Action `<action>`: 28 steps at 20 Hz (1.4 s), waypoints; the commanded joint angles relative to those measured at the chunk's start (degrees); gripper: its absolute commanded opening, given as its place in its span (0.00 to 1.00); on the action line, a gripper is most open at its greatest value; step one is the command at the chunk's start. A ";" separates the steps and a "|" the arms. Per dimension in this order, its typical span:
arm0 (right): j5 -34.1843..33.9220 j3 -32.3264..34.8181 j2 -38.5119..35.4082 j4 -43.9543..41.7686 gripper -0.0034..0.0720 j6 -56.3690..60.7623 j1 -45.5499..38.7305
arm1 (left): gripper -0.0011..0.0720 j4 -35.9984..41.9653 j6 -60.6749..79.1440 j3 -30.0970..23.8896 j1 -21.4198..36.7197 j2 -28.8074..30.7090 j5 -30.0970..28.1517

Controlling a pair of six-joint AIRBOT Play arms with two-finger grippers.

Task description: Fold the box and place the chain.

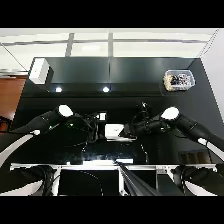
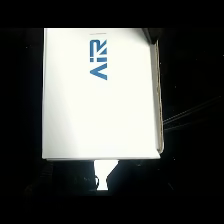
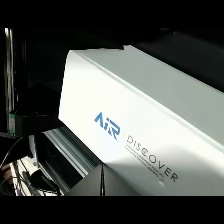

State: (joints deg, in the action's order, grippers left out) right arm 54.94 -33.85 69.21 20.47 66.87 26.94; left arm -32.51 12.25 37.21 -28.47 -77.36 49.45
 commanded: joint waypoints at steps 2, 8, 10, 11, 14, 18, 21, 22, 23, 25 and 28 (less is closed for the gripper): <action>-3.30 0.48 0.33 -0.76 0.06 -0.04 0.28 | 0.34 -0.02 -0.07 -0.02 -0.02 -0.02 0.02; 1.18 0.46 0.33 -9.25 0.06 -5.03 -0.07 | 0.34 -0.02 -0.04 -0.02 0.00 -0.02 0.02; 2.40 0.46 0.33 -11.67 0.06 -6.16 -0.46 | 0.34 -0.02 -0.07 -0.02 -0.02 -0.02 0.02; 2.43 0.46 0.33 -11.63 0.06 -6.32 -0.74 | 0.34 -0.02 -0.07 -0.02 -0.02 -0.02 0.02; 2.23 0.48 0.33 -10.60 0.06 -6.27 -1.62 | 0.34 -0.02 -0.07 -0.02 -0.02 -0.02 0.02; -1.22 0.55 0.37 -2.93 0.06 -2.08 -0.98 | 0.34 -0.02 -0.04 -0.02 -0.02 -0.02 0.02; -3.34 0.55 0.44 -0.90 0.06 -1.51 -0.70 | 0.34 -0.02 -0.07 -0.02 0.00 -0.02 0.02; -4.02 0.55 0.55 -0.11 0.06 -0.98 -0.70 | 0.34 -0.02 -0.07 -0.02 -0.02 -0.02 0.02; -4.22 0.55 0.94 0.39 0.06 -0.94 -0.70 | 0.34 -0.02 -0.07 -0.02 0.00 -0.02 0.02; -4.24 0.55 1.92 0.81 0.06 -0.90 -0.35 | 0.34 -0.02 -0.07 -0.02 0.00 -0.02 0.02; -5.07 0.55 2.51 1.09 0.06 -1.09 0.70 | 0.34 -0.02 -0.07 -0.02 -0.02 -0.02 0.04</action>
